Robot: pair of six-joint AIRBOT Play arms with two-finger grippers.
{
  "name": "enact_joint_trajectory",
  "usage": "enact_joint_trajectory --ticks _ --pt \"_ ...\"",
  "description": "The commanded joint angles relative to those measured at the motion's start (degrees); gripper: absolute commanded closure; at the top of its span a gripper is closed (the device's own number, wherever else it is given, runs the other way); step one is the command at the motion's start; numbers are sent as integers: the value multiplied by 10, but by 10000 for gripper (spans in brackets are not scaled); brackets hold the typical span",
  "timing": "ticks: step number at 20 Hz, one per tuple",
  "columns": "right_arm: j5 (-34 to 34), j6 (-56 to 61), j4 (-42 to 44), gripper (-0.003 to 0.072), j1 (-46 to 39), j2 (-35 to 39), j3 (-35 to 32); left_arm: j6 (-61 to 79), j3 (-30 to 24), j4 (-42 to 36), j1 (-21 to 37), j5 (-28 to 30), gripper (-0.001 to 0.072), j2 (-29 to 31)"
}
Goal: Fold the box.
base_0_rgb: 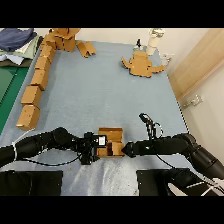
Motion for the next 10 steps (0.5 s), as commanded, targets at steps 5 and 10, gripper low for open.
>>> enact_joint_trajectory --ticks 5,10 --pt "13 -3 0 185 6 -31 4 0 0 0 0 0 100 0" --pt "19 77 -73 189 45 -141 83 0 0 0 0 0 100 0"
